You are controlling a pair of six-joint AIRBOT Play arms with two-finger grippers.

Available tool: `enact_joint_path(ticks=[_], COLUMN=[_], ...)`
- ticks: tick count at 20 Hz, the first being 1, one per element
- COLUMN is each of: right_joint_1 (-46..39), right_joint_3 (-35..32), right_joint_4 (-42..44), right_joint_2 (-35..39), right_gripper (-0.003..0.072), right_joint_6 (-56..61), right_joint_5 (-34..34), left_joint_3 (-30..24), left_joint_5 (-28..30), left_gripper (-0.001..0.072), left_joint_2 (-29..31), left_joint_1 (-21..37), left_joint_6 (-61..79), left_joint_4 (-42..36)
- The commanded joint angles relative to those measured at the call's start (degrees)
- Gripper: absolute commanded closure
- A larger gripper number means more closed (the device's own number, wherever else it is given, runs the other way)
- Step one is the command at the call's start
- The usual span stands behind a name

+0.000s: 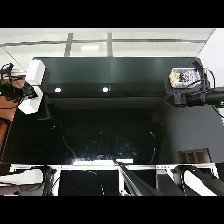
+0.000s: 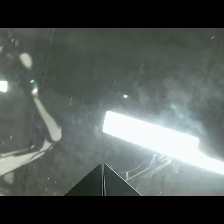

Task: Fold the box and place the chain.

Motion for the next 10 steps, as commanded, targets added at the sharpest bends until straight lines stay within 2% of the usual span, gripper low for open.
enact_joint_path(ticks=[1,4,8,10], right_joint_1=[0.0,0.0,0.0,0.0], right_joint_3=[0.0,0.0,0.0,0.0], right_joint_4=[0.0,0.0,0.0,0.0], right_joint_2=[0.0,0.0,0.0,0.0], right_gripper=[0.0670,0.0670,0.0669,0.0670], right_joint_6=[1.3,1.6,2.1,2.4], right_joint_5=[-3.1,-3.7,-3.7,-3.7], left_joint_3=[1.4,5.8,12.4,14.0], left_joint_5=[6.9,8.5,4.7,3.1], left_gripper=[0.0377,0.0377,0.0376,0.0377], left_joint_2=[-3.5,-6.5,-9.9,-10.0], left_joint_1=[1.7,1.6,0.7,-0.8], left_joint_6=[1.1,1.6,4.2,8.4], left_joint_4=[0.1,0.0,-0.1,-0.4])
